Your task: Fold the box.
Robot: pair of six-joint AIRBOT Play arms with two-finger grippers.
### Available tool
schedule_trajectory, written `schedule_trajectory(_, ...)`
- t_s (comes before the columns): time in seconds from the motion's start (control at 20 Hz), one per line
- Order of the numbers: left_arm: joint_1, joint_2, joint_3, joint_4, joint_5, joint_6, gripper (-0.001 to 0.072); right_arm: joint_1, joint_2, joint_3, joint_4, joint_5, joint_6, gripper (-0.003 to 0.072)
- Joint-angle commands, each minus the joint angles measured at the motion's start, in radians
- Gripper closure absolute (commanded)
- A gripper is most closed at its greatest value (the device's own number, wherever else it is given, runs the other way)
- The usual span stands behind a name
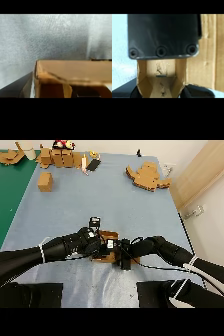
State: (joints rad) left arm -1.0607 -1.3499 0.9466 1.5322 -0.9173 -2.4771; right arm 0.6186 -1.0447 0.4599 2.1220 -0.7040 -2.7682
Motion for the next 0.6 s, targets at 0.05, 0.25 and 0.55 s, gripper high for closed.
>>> schedule_trajectory(0.05,0.002,0.053,0.0,0.0,-0.015,0.001,0.0155,0.0,0.001,0.001,-0.006,0.001,0.0,0.0106)
schedule_trajectory(0.25,0.003,0.117,0.0,0.036,-0.108,0.001,0.0156,0.0,0.001,0.001,-0.006,0.0,0.0,0.0106)
schedule_trajectory(0.55,0.003,0.155,0.0,0.035,-0.188,0.008,0.0167,0.0,0.001,0.001,-0.006,0.0,0.0,0.0106)
